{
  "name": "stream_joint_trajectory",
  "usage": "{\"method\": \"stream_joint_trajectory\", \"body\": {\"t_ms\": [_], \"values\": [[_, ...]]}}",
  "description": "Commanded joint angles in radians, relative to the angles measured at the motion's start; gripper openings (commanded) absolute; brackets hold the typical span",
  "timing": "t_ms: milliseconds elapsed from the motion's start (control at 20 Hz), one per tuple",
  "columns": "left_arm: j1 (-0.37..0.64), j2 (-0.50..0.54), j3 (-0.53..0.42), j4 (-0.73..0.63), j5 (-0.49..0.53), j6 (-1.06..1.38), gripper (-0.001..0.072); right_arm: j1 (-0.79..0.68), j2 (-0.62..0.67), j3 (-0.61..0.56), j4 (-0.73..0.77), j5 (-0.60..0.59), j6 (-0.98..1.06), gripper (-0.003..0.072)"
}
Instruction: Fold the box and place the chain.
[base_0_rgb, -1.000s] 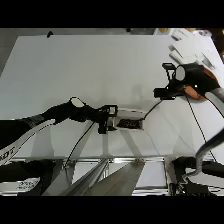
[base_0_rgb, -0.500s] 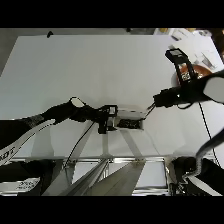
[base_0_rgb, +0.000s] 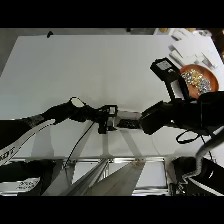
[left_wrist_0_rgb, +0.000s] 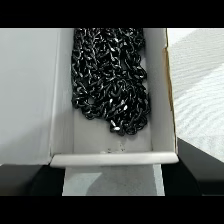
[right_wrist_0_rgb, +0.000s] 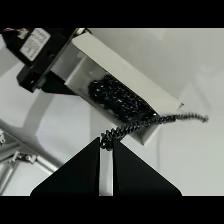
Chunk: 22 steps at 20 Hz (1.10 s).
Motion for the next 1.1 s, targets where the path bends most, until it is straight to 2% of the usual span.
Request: {"method": "stream_joint_trajectory", "body": {"t_ms": [0,100,200,600,1050], "values": [[0.0,0.001,0.001,0.0,0.0,0.0,0.0141,0.042,0.006,0.001,-0.114,0.008,0.085,0.0017],[0.0,0.001,0.001,0.0,0.0,0.0,0.0141,0.042,0.01,0.001,-0.198,0.042,0.123,0.0017],[0.0,0.001,0.001,0.0,0.0,0.0,0.0141,0.042,0.018,0.001,-0.21,0.048,0.137,0.0017],[0.0,0.001,0.001,0.0,0.0,0.0,0.0141,0.042,0.023,0.001,-0.043,-0.221,0.105,0.0017],[0.0,0.0,0.001,0.0,0.0,0.0,0.0141,0.042,0.021,0.002,-0.018,-0.242,0.085,0.0018]]}}
